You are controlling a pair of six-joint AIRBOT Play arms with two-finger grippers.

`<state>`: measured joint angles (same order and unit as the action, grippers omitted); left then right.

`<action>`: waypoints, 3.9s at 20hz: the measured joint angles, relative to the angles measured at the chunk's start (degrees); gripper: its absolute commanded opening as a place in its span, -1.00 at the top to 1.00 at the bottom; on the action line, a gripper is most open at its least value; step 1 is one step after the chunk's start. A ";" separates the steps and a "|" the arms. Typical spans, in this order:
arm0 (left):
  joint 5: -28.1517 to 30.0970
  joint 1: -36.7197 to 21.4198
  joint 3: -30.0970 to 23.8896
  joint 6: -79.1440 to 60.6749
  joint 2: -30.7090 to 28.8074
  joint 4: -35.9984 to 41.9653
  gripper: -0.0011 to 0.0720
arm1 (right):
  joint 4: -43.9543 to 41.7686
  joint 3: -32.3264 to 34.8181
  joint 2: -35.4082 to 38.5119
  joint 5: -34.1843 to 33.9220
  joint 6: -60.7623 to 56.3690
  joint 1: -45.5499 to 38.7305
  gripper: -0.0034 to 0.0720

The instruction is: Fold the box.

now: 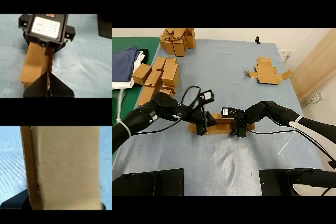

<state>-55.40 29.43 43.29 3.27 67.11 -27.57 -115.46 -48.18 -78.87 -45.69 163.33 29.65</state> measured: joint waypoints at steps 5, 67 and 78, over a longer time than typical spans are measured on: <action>11.54 3.17 0.96 1.95 3.28 5.35 0.92 | 0.83 0.02 0.00 0.28 0.02 0.02 -0.48; 8.90 5.90 1.14 5.57 3.89 -26.38 -0.02 | 2.62 0.02 -0.02 0.63 0.24 0.09 -0.45; 8.83 6.03 1.31 10.47 3.93 -27.71 -0.60 | 2.78 0.02 -0.02 0.66 0.20 0.09 -0.45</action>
<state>-46.57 35.46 44.60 13.74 71.05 -55.29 -112.68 -48.16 -78.89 -45.04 163.52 29.74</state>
